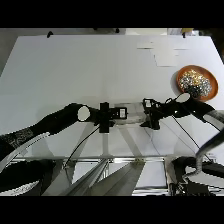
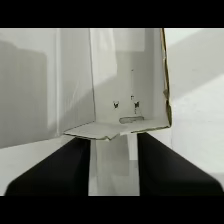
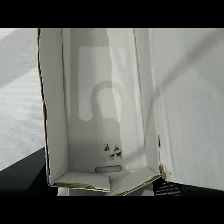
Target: Fold the box and place the chain.
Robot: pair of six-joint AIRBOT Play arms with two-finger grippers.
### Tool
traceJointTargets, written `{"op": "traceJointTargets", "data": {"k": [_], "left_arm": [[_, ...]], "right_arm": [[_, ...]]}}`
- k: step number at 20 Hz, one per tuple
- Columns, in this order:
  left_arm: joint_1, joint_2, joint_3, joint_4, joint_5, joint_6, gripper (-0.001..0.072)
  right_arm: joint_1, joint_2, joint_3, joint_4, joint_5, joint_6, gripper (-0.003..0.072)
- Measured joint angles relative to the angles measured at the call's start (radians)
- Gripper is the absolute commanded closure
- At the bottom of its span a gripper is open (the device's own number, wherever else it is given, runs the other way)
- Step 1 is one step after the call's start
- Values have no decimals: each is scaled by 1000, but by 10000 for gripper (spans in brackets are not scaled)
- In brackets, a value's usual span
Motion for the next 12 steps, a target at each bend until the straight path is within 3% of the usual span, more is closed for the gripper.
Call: {"op": "traceJointTargets", "data": {"k": [7, 9, 12], "left_arm": [[-6, -2, 0, -52, 16, 35, 447], [-8, -5, 0, -63, 23, 37, 510], [-10, -15, 0, -76, 39, 40, 518]], "right_arm": [[0, 0, 0, 0, 0, 0, 389], [0, 0, 0, 0, 1, 0, 389], [0, 0, 0, 0, 1, 0, 389]]}}
